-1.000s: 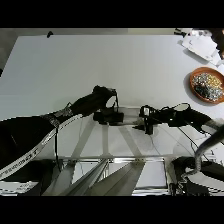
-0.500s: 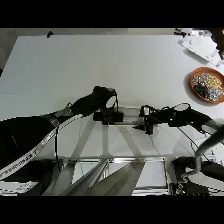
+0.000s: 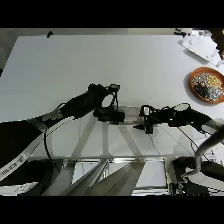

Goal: Fold the box and place the chain.

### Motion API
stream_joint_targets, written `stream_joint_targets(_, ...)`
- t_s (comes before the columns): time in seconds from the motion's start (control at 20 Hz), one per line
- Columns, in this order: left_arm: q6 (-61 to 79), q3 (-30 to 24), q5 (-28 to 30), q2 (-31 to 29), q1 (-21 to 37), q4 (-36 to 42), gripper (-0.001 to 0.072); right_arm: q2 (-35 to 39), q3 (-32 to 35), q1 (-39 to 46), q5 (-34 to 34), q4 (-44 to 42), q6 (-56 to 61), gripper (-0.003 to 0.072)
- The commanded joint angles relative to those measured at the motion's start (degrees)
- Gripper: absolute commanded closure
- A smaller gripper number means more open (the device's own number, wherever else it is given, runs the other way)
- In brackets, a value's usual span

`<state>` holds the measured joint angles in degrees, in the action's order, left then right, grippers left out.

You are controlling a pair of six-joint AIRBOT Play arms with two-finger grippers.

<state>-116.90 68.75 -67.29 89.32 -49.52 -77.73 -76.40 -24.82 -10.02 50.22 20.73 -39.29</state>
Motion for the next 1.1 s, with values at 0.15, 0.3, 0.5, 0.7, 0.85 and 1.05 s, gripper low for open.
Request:
stream_joint_targets(0.15, 25.77, -12.98, 5.95, -14.97, 3.52, 0.68, 0.0172, 0.04, -0.02, 0.02, 0.13, 0.04, -0.02, 0.0269)
stream_joint_targets(0.3, 42.23, -20.22, 9.42, -24.68, 8.66, 0.57, 0.0167, 0.04, -0.02, 0.02, 0.13, 0.04, -0.02, 0.0269)
stream_joint_targets(0.5, 69.46, -24.63, 9.18, -29.44, 18.84, 9.22, 0.0014, 0.04, -0.02, 0.02, 0.13, 0.04, -0.02, 0.0269)
stream_joint_targets(0.7, 105.88, -24.74, 8.83, -23.47, 27.04, 30.64, 0.0012, 0.04, -0.02, 0.02, 0.13, 0.04, -0.02, 0.0269)
stream_joint_targets(0.85, 123.54, -24.74, 7.13, -15.5, 30.27, 36.79, 0.0003, 0.04, -0.02, 0.02, 0.13, 0.04, -0.02, 0.0269)
stream_joint_targets(1.05, 134.29, -24.74, 12.52, -10.29, 27.04, 36.22, -0.0005, 0.04, -0.02, 0.02, 0.13, 0.04, -0.02, 0.0269)
